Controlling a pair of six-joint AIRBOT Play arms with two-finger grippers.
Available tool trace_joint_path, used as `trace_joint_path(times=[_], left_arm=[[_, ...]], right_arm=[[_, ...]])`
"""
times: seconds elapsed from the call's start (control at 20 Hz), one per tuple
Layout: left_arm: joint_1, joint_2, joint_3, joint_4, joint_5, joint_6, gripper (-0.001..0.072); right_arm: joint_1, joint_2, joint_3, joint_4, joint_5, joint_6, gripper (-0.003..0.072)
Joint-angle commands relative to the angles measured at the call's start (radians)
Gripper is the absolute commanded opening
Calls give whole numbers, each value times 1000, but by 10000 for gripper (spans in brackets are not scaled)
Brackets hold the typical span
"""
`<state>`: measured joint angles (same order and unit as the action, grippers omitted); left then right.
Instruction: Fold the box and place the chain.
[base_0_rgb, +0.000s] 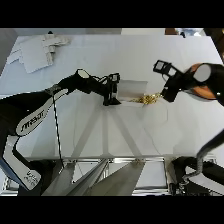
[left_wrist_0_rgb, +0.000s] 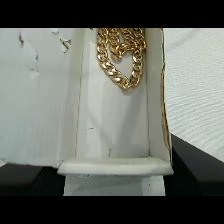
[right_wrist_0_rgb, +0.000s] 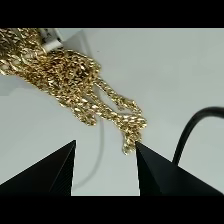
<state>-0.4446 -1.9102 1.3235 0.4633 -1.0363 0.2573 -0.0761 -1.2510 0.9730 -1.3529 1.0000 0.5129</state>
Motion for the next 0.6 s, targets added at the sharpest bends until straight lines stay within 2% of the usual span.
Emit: trace_joint_path(times=[0.0, 0.15, 0.4, 0.5, 0.55], left_arm=[[0, 0, 0, 0, 0, 0, 395], [0, 0, 0, 0, 0, 0, 395], [0, 0, 0, 1, 0, 0, 395], [0, 0, 0, 1, 0, 0, 395], [0, 0, 0, 0, 0, 0, 395]], right_arm=[[-9, -133, -32, 144, -24, -173, 418], [-9, -191, -32, 180, -28, -307, 417], [-9, -223, -32, 207, -149, -316, 415], [-9, -241, -32, 233, -146, -313, 403], [-9, -243, -32, 233, -142, -310, 359]])
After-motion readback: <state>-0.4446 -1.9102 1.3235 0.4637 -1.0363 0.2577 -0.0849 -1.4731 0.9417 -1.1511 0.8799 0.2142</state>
